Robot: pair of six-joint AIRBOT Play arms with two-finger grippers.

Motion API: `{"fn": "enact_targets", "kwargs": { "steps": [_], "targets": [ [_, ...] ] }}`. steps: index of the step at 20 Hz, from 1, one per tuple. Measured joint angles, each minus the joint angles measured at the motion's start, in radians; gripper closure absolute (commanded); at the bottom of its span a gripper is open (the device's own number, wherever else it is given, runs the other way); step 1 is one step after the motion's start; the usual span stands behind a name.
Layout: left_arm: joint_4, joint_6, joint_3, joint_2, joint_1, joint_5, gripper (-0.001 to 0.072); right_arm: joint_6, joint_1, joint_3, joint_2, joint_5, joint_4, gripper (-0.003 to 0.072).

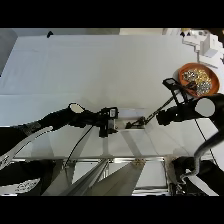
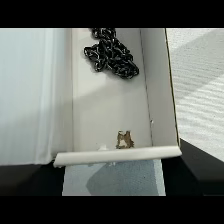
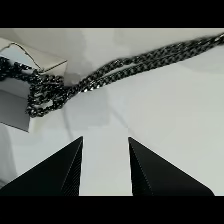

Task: Fold the box and place the chain.

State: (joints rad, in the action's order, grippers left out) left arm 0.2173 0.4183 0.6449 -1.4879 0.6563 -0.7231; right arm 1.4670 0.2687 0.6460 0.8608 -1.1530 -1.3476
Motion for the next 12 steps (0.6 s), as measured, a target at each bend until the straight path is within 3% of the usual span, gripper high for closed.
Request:
{"fn": "enact_targets", "kwargs": {
  "steps": [8,10,12],
  "targets": [
    [0.0,0.0,0.0,0.0,0.0,0.0,0.0571,-0.032,0.038,-0.077,0.111,0.166,0.174,0.0399],
    [0.0,0.0,0.0,0.0,0.0,0.0,0.0571,-0.033,0.053,-0.08,0.141,0.187,0.183,0.046],
    [0.0,0.0,0.0,0.0,0.0,0.0,0.0571,-0.032,0.061,-0.082,0.161,0.203,0.186,0.0466]
  ]
}}
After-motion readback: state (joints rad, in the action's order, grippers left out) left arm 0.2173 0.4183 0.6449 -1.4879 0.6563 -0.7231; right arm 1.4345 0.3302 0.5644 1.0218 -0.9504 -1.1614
